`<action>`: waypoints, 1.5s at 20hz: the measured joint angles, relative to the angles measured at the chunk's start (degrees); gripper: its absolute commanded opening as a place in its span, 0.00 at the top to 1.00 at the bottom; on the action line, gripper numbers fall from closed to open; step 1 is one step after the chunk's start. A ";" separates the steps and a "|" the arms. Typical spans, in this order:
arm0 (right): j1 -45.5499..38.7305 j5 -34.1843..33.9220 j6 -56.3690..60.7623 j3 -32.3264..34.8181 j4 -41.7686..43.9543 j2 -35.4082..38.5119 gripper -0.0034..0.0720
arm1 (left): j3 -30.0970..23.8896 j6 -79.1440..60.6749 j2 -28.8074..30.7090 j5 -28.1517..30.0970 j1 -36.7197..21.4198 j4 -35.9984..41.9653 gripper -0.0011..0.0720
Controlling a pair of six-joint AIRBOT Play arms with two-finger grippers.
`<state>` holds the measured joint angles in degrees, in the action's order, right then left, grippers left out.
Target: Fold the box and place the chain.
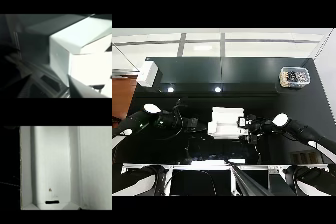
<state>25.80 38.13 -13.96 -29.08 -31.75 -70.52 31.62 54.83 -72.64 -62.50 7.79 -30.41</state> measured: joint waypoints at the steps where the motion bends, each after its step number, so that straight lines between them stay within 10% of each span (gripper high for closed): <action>1: 0.00 0.00 0.00 0.02 -0.02 0.00 0.87 | 0.74 -0.26 0.00 -0.74 0.02 0.11 0.19; 15: 0.00 0.00 0.00 0.00 -0.02 0.00 0.87 | 4.26 -0.59 0.00 1.49 9.01 0.42 0.19; 30: 0.00 0.00 0.00 0.00 -0.02 0.00 0.87 | 12.41 28.74 -0.02 6.56 18.88 -17.22 0.31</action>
<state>25.80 38.13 -13.96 -29.08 -31.77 -70.52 44.03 83.57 -72.66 -55.94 26.68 -47.64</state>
